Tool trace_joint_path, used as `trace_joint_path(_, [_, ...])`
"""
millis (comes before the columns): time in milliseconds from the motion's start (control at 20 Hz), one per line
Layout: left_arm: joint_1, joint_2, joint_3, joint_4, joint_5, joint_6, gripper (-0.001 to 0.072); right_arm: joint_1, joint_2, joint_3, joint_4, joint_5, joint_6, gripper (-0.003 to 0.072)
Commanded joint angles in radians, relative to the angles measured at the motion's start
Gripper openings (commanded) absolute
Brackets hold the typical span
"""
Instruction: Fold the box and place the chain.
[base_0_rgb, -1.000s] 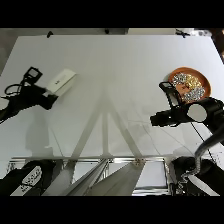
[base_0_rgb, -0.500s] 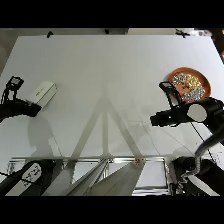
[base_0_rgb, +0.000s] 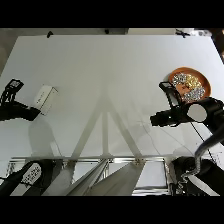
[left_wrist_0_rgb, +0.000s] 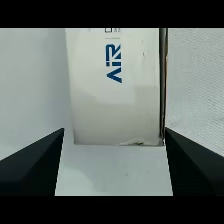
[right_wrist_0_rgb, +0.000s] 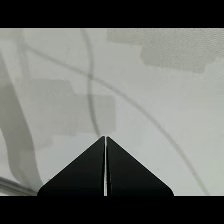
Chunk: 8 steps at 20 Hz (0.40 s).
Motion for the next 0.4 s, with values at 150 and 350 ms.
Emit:
trace_joint_path(150, [-0.001,0.162,0.000,0.017,-0.006,0.002,0.0702,-0.001,0.000,0.000,0.000,0.000,0.000,0.0010])
trace_joint_path(350, [-0.003,0.169,0.000,0.016,-0.007,0.002,0.0702,-0.001,0.000,0.000,0.000,0.000,0.000,0.0010])
